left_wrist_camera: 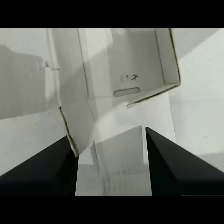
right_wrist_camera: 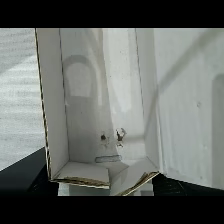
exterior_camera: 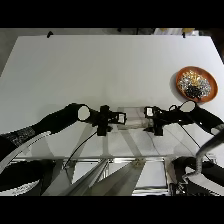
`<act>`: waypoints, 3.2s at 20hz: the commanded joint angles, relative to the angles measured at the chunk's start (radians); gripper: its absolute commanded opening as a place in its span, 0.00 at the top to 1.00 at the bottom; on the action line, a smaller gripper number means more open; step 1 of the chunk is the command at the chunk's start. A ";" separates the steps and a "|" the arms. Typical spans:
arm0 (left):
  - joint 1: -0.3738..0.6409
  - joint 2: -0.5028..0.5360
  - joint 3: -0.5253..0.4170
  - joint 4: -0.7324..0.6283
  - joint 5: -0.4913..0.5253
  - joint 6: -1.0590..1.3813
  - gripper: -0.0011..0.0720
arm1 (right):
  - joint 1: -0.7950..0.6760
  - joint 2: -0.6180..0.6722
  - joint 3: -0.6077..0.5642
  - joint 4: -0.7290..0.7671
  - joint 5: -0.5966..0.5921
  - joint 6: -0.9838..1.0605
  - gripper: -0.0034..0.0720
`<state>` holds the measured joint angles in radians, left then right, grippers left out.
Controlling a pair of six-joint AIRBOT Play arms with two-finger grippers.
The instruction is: Fold the box and place the chain.
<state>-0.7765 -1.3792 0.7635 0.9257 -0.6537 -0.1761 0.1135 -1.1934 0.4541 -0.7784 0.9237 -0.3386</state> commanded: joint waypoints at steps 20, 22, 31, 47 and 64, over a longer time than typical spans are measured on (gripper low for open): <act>-0.040 -0.003 0.000 -0.082 0.019 0.023 0.71 | 0.000 0.001 0.001 0.000 0.000 0.000 0.43; -0.048 -0.003 0.000 -0.084 0.035 0.023 0.71 | 0.000 0.001 0.001 0.000 0.000 0.000 0.43; -0.055 -0.003 0.000 -0.111 0.055 0.023 0.71 | 0.000 0.001 0.001 0.000 0.000 0.000 0.43; -0.092 -0.040 0.000 -0.180 0.129 0.023 0.78 | 0.000 0.001 0.001 0.000 0.000 0.000 0.43; -0.087 -0.032 0.000 -0.206 0.122 0.002 0.65 | 0.000 0.001 0.001 0.000 0.000 0.000 0.43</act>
<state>-0.8669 -1.4174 0.7631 0.7189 -0.5198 -0.1577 0.1135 -1.1931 0.4545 -0.7788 0.9241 -0.3397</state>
